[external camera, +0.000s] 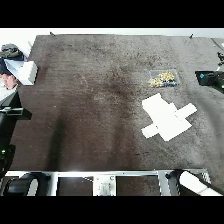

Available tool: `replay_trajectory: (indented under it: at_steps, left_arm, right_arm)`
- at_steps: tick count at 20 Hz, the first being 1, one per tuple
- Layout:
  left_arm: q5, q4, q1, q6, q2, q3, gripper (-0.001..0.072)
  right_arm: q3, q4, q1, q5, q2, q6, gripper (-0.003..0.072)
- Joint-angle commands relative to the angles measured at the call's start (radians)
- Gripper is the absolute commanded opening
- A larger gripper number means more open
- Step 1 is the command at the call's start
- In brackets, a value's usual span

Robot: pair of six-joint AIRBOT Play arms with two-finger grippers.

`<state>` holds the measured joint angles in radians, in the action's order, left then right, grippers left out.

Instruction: Fold the box and place the chain.

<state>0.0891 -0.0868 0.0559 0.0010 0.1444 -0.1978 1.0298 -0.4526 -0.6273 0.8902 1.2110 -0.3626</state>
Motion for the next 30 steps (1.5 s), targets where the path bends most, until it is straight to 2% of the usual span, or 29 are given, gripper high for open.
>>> replay_trajectory:
  at_steps: [1,3,6,10,13,17,22,23,24,29,30]
  left_arm:
    - [0.000,0.000,0.001,0.000,0.000,-0.001,0.0013]
    - [0.000,0.000,0.001,0.000,0.000,-0.001,0.0013]
    - [0.000,0.000,0.001,0.000,0.000,-0.001,0.0013]
    - [0.000,0.000,0.001,0.000,0.000,-0.001,0.0013]
    - [0.000,0.000,0.001,0.000,0.000,-0.001,0.0013]
    - [0.000,0.000,0.001,0.000,0.000,-0.001,0.0013]
    - [0.000,0.000,0.001,0.000,0.000,-0.001,0.0013]
    - [0.000,0.000,0.001,0.000,0.000,-0.001,0.0013]
    - [0.000,0.000,0.001,0.000,0.000,-0.001,0.0013]
    - [0.000,0.000,0.001,0.000,0.000,-0.001,0.0013]
    - [0.000,0.000,0.001,0.000,0.000,-0.001,0.0013]
  right_arm:
    - [0.289,-0.306,-0.126,0.446,0.280,-0.259,0.0478]
    - [0.410,-0.423,-0.114,0.520,0.372,-0.308,0.0478]
    - [0.539,-0.616,-0.060,0.518,0.457,-0.293,0.0477]
    - [0.642,-0.792,0.004,0.599,0.573,-0.220,0.0478]
    - [0.640,-0.806,0.031,0.625,0.630,-0.139,0.0478]
    - [0.640,-0.816,0.032,0.640,0.689,-0.130,0.0478]
    - [0.636,-0.724,0.034,0.740,0.717,-0.130,0.0476]
    - [0.626,-0.726,0.037,0.759,0.717,-0.130,0.0432]
    - [0.608,-0.726,0.037,0.769,0.717,-0.130,0.0344]
    - [0.534,-0.640,0.037,0.789,0.718,-0.126,0.0338]
    - [0.526,-0.619,0.037,0.810,0.718,-0.126,0.0146]
